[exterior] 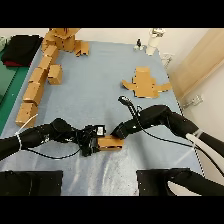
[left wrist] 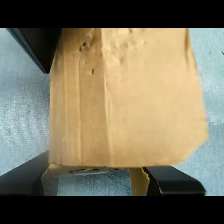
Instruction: Fold the box.
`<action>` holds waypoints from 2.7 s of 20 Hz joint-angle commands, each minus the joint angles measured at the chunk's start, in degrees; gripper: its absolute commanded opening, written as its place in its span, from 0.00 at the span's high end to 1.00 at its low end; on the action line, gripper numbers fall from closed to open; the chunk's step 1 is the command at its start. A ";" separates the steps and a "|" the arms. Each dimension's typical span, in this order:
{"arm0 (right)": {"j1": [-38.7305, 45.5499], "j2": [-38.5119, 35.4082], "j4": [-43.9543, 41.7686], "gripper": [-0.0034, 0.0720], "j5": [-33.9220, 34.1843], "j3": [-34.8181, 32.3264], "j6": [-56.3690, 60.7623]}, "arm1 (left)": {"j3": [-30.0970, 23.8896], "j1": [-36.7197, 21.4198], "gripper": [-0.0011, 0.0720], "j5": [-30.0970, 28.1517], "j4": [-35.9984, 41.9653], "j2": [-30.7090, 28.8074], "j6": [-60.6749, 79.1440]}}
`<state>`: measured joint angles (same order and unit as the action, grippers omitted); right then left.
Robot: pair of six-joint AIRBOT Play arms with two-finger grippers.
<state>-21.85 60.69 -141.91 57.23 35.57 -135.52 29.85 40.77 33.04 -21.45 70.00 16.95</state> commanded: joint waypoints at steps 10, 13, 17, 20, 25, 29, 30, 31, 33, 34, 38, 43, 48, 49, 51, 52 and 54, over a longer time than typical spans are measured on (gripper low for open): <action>-11.50 -9.09 13.75 0.95 -12.59 -3.52 0.24 | 0.04 -0.04 0.34 -0.02 0.02 0.00 0.02; -15.80 -9.64 21.84 0.95 -18.27 -3.93 -0.07 | 0.04 -0.04 0.34 0.00 0.00 0.00 0.02; -22.93 -12.90 32.59 0.95 -24.65 -5.49 3.13 | 0.04 -0.04 0.34 -0.02 0.00 0.00 0.02; -26.75 -17.35 34.42 0.85 -25.09 -7.52 3.04 | 0.04 -0.07 0.34 -0.02 0.00 0.00 0.02; -28.26 -19.65 34.69 0.49 -24.83 -10.43 1.81 | 0.04 -0.04 0.34 -0.02 0.00 0.00 0.02; -28.26 -19.58 34.62 0.46 -24.50 -10.43 -1.57 | 0.04 -0.04 0.34 -0.02 0.00 0.00 0.02; -28.26 -19.58 34.62 0.46 -24.15 -10.43 -2.21 | 0.04 -0.04 0.34 -0.02 0.00 0.00 0.02; -28.26 -19.58 34.62 0.46 -23.52 -10.43 -3.08 | 0.04 -0.04 0.34 -0.04 0.00 0.00 0.02; -28.26 -19.58 34.60 0.38 -21.44 -10.43 -5.22 | 0.04 -0.04 0.34 -0.02 0.00 0.00 0.02; -28.26 -19.58 34.60 0.36 -20.55 -10.43 -7.17 | 0.04 -0.04 0.34 -0.02 0.00 0.00 0.02; -28.26 -18.86 39.41 0.36 -23.10 -10.54 -12.20 | 0.04 -0.04 0.34 -0.02 0.00 0.00 0.02; -28.33 -18.16 43.34 0.36 -28.57 -10.54 -13.11 | 0.04 -0.04 0.34 -0.02 0.02 0.00 0.02; -31.15 -18.25 43.34 0.36 -26.93 -10.54 -13.05 | 0.04 -0.04 0.34 -0.02 0.00 0.00 0.02; -31.52 -18.25 43.34 0.36 -26.88 -10.54 -13.05 | 0.04 -0.04 0.34 -0.02 0.00 0.00 0.02; -31.52 -18.27 43.34 0.36 -26.77 -10.54 -13.07 | 0.04 -0.04 0.34 -0.02 0.02 0.00 0.02; -31.52 -18.38 43.39 0.36 -26.82 -10.51 -13.07 | 0.04 -0.04 0.34 -0.02 0.02 0.00 0.02; -31.52 -19.41 43.47 0.36 -26.82 -10.51 -13.07 | 0.04 -0.04 0.34 -0.02 0.00 0.00 0.02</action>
<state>-53.12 42.02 -98.52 30.28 25.04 -148.55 29.85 40.71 33.17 -21.47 70.00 16.97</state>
